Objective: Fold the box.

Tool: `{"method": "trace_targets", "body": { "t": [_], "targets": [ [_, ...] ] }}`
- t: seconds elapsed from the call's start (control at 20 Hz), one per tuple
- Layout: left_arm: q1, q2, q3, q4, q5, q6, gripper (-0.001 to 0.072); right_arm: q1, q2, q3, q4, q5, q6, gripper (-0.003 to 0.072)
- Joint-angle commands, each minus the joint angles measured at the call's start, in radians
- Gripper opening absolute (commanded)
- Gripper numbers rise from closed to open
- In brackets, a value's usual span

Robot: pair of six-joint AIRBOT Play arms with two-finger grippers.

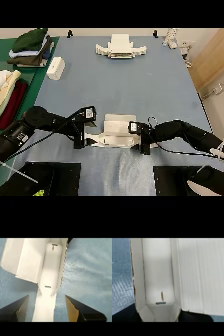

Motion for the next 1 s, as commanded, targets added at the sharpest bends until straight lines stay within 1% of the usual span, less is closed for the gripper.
{"method": "trace_targets", "body": {
  "t": [0.0,0.15,0.35,0.45,0.5,0.55,0.6,0.65,0.75,0.8,0.85,0.95],
  "targets": [
    [0.039,-0.038,-0.074,-0.093,0.052,0.304,0.0697,0.000,0.000,0.000,0.000,0.000,0.000,0.0541],
    [0.038,-0.123,-0.077,-0.095,0.060,0.323,0.0696,0.000,0.000,0.000,0.000,0.000,0.000,0.0541],
    [0.035,-0.205,-0.077,-0.115,0.119,0.324,0.0695,0.000,0.000,0.000,0.000,0.000,0.000,0.0541],
    [0.015,-0.225,-0.076,-0.129,0.128,0.328,0.0567,0.000,0.000,0.000,0.000,0.000,0.000,0.0541],
    [0.002,-0.233,-0.076,-0.138,0.129,0.342,0.0569,0.000,0.000,0.000,0.000,0.000,0.000,0.0541],
    [-0.013,-0.245,-0.076,-0.148,0.145,0.346,0.0538,0.000,0.000,0.000,0.000,0.000,0.000,0.0541],
    [-0.024,-0.255,-0.076,-0.152,0.165,0.347,0.0383,0.000,0.000,0.000,0.000,0.000,0.000,0.0541],
    [-0.034,-0.264,-0.076,-0.156,0.177,0.348,0.0346,0.000,0.000,0.000,0.000,0.000,0.000,0.0541],
    [-0.057,-0.272,-0.076,-0.168,0.190,0.350,0.0343,0.000,0.000,0.000,0.000,0.000,0.000,0.0541],
    [-0.067,-0.274,-0.076,-0.169,0.198,0.351,0.0204,0.000,0.000,0.000,0.000,0.000,0.000,0.0541],
    [-0.073,-0.277,-0.076,-0.169,0.196,0.359,0.0121,0.000,0.000,0.000,0.000,0.000,0.000,0.0541],
    [-0.091,-0.281,-0.076,-0.187,0.208,0.360,0.0116,0.000,0.000,0.000,0.000,0.000,0.000,0.0541]
  ]
}}
